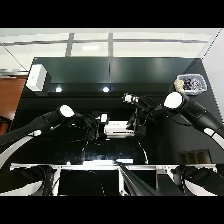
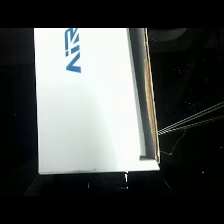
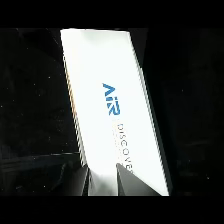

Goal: Fold the box and place the chain.

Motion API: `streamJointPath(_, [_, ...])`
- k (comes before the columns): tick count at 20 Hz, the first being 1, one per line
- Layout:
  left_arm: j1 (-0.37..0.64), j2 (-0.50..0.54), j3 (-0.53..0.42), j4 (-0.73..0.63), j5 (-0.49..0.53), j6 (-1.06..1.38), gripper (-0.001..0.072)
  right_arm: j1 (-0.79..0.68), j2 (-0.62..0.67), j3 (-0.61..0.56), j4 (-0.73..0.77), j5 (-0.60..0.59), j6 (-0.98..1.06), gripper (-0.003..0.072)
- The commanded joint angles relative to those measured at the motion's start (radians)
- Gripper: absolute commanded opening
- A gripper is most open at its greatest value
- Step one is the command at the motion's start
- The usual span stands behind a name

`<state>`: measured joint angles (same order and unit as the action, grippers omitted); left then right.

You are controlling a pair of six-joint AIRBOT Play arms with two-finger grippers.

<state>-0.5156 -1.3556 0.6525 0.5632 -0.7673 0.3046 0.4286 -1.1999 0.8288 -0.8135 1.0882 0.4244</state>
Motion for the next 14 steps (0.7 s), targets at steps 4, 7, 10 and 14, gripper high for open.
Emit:
streamJointPath(4, [0.000,0.000,0.000,0.000,0.000,0.000,0.0399,0.000,-0.001,0.000,-0.008,0.001,0.017,0.0173])
streamJointPath(7, [0.000,0.000,0.000,0.000,0.000,0.000,0.0399,0.000,-0.001,0.000,-0.008,0.003,0.017,0.0173])
streamJointPath(10, [0.000,0.000,0.000,0.000,0.000,0.000,0.0399,0.000,-0.001,0.000,-0.010,0.003,0.018,0.0281])
streamJointPath(14, [0.000,0.000,0.000,0.000,0.000,0.000,0.0399,0.000,-0.001,0.000,-0.010,0.003,0.018,0.0281])
